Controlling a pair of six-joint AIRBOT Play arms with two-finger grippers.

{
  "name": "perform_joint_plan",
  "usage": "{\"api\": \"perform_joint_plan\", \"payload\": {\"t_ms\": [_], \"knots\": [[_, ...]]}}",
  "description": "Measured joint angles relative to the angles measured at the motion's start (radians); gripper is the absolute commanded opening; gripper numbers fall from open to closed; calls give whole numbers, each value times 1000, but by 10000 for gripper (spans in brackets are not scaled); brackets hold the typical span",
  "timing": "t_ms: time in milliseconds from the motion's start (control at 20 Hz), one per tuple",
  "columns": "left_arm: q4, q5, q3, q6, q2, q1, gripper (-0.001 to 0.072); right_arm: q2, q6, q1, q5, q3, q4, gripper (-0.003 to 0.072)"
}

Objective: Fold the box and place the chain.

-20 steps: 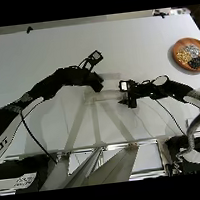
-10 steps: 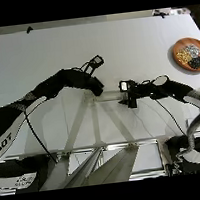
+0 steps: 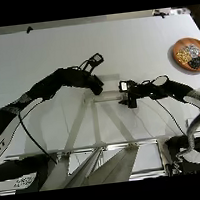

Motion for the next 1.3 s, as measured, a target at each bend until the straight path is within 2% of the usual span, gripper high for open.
{"api": "perform_joint_plan", "payload": {"t_ms": [200, 300, 400, 700, 850, 900, 950, 1050, 1150, 1200, 1300], "knots": [[10, -45, 0, 13, 55, 1, 14, 0, -2, 0, -2, 0, 1, 320], [34, -30, 0, 16, 82, 3, 14, 0, -3, 0, -1, 0, 1, 320], [73, 35, 0, 20, 117, 14, 12, 0, -3, 0, -1, 0, 1, 320], [269, 379, 0, -23, 209, 106, 16, 0, -4, 0, 0, 0, 0, 320], [331, 481, -11, -16, 220, 156, 172, 0, -4, 0, 0, 0, 0, 320], [321, 496, -15, 4, 222, 164, 179, 0, -4, 0, 0, 0, 0, 320], [301, 504, -19, 29, 223, 166, 180, 0, -4, 0, 0, 0, 0, 320], [284, 517, -24, 76, 224, 159, 300, 0, -4, 0, 0, 0, 0, 320], [276, 515, -29, 107, 212, 145, 307, 0, -4, 0, 0, 0, 0, 320], [273, 511, -31, 117, 201, 137, 400, 0, -4, 0, 0, 0, 0, 320], [269, 497, -37, 133, 173, 122, 418, 0, -4, 0, 0, 0, 0, 320]]}}
